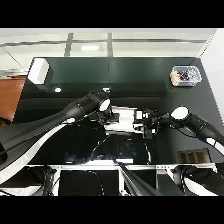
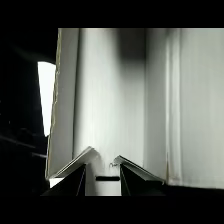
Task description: Fold the box and place the chain.
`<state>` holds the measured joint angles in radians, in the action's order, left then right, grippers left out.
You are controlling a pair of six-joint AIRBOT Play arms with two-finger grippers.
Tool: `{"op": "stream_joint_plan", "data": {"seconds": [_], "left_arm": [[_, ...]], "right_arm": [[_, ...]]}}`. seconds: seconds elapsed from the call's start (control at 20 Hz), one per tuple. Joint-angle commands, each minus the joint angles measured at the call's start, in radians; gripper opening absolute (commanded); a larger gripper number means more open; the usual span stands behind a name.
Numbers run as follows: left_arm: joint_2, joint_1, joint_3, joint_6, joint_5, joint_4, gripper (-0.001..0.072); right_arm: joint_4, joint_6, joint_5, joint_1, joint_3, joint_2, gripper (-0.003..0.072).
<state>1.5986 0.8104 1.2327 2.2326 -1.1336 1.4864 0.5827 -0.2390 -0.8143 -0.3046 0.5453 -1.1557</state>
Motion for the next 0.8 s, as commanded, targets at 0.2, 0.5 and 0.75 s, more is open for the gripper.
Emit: {"op": "stream_joint_plan", "data": {"seconds": [0.2,0.5,0.75], "left_arm": [[0.000,-0.001,0.001,0.001,0.003,-0.006,0.0026],[0.000,-0.001,0.001,-0.003,-0.005,-0.005,0.0026],[0.000,-0.001,0.001,-0.008,-0.020,0.008,0.0026]], "right_arm": [[-0.119,0.038,0.015,-0.003,0.000,-0.076,0.0391],[-0.071,0.249,0.025,0.014,0.001,-0.069,0.0059],[0.272,1.142,-0.304,0.247,0.121,0.063,0.0017]]}}
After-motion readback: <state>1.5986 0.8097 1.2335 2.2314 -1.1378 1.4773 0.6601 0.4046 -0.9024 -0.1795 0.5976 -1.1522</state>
